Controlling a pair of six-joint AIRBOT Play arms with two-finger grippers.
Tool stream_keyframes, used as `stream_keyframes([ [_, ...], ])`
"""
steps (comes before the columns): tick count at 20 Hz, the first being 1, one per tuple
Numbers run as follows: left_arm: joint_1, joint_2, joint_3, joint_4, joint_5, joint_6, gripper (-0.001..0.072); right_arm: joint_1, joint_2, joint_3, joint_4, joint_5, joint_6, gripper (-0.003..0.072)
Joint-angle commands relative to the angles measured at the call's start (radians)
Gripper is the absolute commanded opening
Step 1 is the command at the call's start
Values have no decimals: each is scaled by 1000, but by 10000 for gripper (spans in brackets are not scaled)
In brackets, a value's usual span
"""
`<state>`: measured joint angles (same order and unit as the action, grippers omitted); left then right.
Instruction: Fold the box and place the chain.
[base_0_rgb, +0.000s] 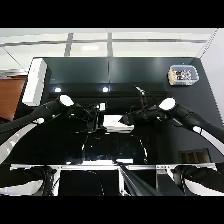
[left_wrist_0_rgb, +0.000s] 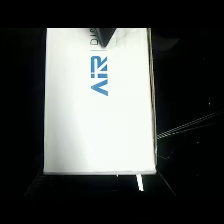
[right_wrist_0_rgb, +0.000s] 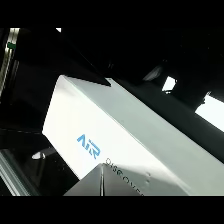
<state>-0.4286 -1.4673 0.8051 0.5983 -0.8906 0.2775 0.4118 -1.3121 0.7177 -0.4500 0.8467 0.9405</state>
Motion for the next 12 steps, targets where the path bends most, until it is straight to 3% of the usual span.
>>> stream_keyframes([
  [1,0,0,1,-1,1,-1,465,0,-3,0,-26,1,-2,16],
  [8,0,2,6,20,-46,-50,470,-24,63,72,-34,55,-26,17],
  [9,0,7,16,77,-53,-89,516,-60,98,87,-43,59,-26,16],
  [11,1,27,37,212,-61,-236,720,-170,182,95,-51,78,-25,16],
  [12,4,43,46,278,-81,-286,720,-234,225,95,-70,103,-24,17],
])
